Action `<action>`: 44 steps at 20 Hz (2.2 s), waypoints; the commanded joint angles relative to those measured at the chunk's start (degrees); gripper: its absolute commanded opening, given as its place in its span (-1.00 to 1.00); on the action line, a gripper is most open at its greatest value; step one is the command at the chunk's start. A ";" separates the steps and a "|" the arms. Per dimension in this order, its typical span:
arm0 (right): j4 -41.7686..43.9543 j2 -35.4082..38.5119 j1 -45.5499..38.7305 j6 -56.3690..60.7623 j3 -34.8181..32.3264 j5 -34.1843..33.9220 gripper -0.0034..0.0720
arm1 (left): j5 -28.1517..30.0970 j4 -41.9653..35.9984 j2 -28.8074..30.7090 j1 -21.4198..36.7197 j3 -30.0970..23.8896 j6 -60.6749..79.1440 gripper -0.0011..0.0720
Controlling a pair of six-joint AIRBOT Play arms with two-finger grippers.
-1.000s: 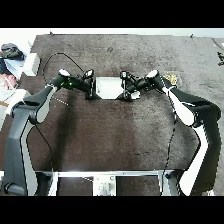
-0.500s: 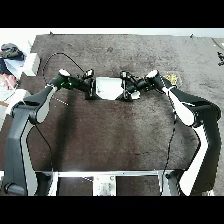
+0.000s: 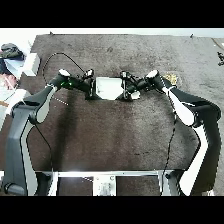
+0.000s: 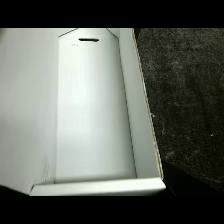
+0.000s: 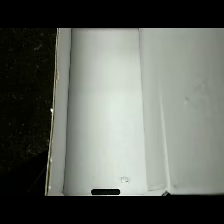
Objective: Fold the box and place the chain.
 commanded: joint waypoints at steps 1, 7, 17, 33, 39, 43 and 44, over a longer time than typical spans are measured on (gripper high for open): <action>0.00 0.00 0.00 0.02 0.02 0.00 0.33 | 0.04 -0.02 -0.02 -0.04 0.00 -0.02 0.14; 0.00 0.00 0.00 0.02 0.02 -0.02 0.33 | 0.07 -0.17 -0.02 -0.11 0.00 0.00 0.14; 0.02 0.00 0.02 0.02 0.02 0.00 0.33 | 0.04 -0.20 -0.02 -0.11 0.00 -0.02 0.14; -2.56 3.39 -3.02 -0.39 0.07 5.51 1.00 | 0.02 -0.09 -0.02 -0.11 0.00 0.04 0.14; -2.54 7.17 -6.05 -0.42 0.07 6.64 1.00 | 0.07 -0.09 -0.02 -0.11 0.00 0.13 0.14; -1.53 9.27 -7.61 -0.09 0.07 6.56 1.00 | 0.09 -0.09 -0.02 -0.11 0.00 0.13 0.14; -0.26 9.46 -7.72 0.81 0.04 6.71 1.00 | 0.09 -0.09 -0.02 -0.11 0.00 0.11 0.14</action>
